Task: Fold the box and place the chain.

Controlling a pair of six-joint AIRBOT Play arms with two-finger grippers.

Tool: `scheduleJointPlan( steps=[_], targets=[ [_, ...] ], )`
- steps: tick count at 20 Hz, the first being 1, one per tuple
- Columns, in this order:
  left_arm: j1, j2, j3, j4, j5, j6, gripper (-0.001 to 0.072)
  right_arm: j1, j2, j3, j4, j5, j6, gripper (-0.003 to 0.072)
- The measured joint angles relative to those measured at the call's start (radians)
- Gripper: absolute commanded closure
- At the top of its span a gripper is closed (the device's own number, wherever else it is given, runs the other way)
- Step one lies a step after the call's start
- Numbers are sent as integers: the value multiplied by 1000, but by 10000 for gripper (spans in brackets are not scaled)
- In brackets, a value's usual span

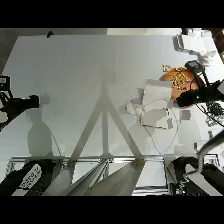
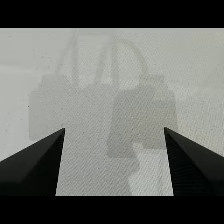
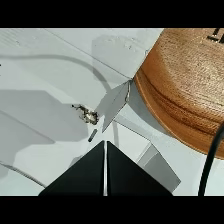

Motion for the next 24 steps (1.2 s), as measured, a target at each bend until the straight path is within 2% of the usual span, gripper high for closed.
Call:
scheduleJointPlan(
  steps=[2,3,4,7,8,10,13,14,17,20,24],
  targets=[
    [0,0,0,0,0,0,10,0,0,0,-2,0,2,619],
    [0,0,0,0,0,0,10,0,0,0,-8,0,11,560],
    [0,-1,0,0,0,0,10,0,0,0,-21,0,29,467],
    [0,-1,0,0,0,0,10,0,0,0,-115,3,133,326],
    [0,-1,0,0,0,0,10,0,0,0,-154,8,168,326],
    [0,-1,0,0,0,0,10,0,-5,0,-233,35,228,238],
    [0,-1,0,0,0,0,10,-1,-34,0,-302,92,280,224],
    [0,-1,0,0,0,0,10,-5,-48,0,-314,106,296,195],
    [0,-1,0,0,0,0,10,-58,-85,0,-325,135,351,195],
    [0,-1,0,0,0,0,10,-158,-100,0,-281,156,352,192],
    [0,-1,0,0,0,0,10,-298,-113,-5,-131,170,272,190]
  ],
)
